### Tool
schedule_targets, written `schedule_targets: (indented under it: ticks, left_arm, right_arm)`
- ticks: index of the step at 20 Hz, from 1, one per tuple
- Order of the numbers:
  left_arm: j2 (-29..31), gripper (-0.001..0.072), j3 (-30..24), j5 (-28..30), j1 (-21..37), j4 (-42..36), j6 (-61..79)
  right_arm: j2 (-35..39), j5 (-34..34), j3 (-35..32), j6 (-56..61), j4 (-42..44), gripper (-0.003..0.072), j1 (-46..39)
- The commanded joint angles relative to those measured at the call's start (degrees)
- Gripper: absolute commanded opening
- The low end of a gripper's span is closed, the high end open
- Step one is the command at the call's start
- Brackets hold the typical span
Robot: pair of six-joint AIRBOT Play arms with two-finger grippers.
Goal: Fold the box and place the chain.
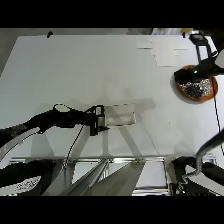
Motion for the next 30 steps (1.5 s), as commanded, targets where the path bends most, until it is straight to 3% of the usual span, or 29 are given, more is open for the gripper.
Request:
schedule_targets:
  ticks: [1, 12, 19, 27, 30]
  left_arm:
    - [0.0, 0.0068, 0.0, 0.0, 0.0, 0.0, 0.0]
    - [0.0, 0.0068, 0.0, 0.0, 0.0, 0.0, 0.0]
    - [0.0, 0.0068, 0.0, 0.0, 0.0, 0.0, 0.0]
    - [0.0, 0.0068, 0.0, 0.0, 0.0, 0.0, 0.0]
    - [0.0, 0.0068, 0.0, 0.0, 0.0, 0.0, 0.0]
  right_arm:
    - [-5.7, -3.7, 1.1, -1.1, -0.3, 0.0218, -8.6]
    - [-15.8, -7.6, 1.1, -7.8, -3.5, 0.021, -20.9]
    - [-21.9, -7.9, 1.1, -11.0, -3.2, 0.0199, -21.2]
    - [-22.1, -10.9, 1.1, -14.2, -0.3, 0.0197, -21.2]
    - [-22.1, -11.1, 1.1, -16.0, 1.7, 0.0158, -21.2]
